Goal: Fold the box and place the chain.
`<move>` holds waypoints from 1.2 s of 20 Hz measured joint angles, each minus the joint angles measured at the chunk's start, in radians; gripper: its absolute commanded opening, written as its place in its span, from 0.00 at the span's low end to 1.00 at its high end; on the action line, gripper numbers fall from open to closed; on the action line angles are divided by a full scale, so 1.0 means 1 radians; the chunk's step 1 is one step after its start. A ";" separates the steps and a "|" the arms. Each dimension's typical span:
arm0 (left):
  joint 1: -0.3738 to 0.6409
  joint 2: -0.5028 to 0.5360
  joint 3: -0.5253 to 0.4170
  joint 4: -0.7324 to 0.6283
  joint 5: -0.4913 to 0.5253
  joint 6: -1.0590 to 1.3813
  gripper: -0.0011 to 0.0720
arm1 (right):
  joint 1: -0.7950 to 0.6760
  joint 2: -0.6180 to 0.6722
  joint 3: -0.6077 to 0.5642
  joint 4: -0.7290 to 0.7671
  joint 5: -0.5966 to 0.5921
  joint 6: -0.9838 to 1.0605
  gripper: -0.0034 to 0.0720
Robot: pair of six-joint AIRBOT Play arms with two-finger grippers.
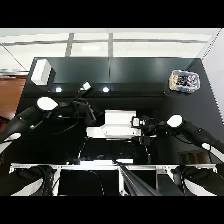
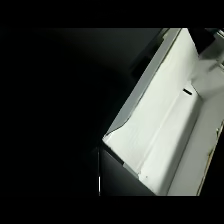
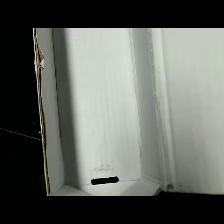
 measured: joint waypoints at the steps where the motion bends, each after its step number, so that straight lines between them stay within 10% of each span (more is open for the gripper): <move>1: 0.015 0.018 -0.013 0.014 -0.040 0.043 0.90 | 0.000 0.000 0.000 0.000 0.000 0.000 0.68; 12: -0.089 -0.011 -0.086 0.231 -0.029 0.334 0.94 | 0.000 0.000 0.000 0.000 0.000 0.000 0.68; 17: -0.152 -0.050 -0.087 0.159 0.022 0.349 0.25 | 0.000 0.000 0.000 0.000 0.000 0.000 0.68; 24: -0.174 -0.105 -0.088 -0.005 0.027 0.359 0.22 | 0.000 0.000 0.000 0.000 0.000 -0.001 0.68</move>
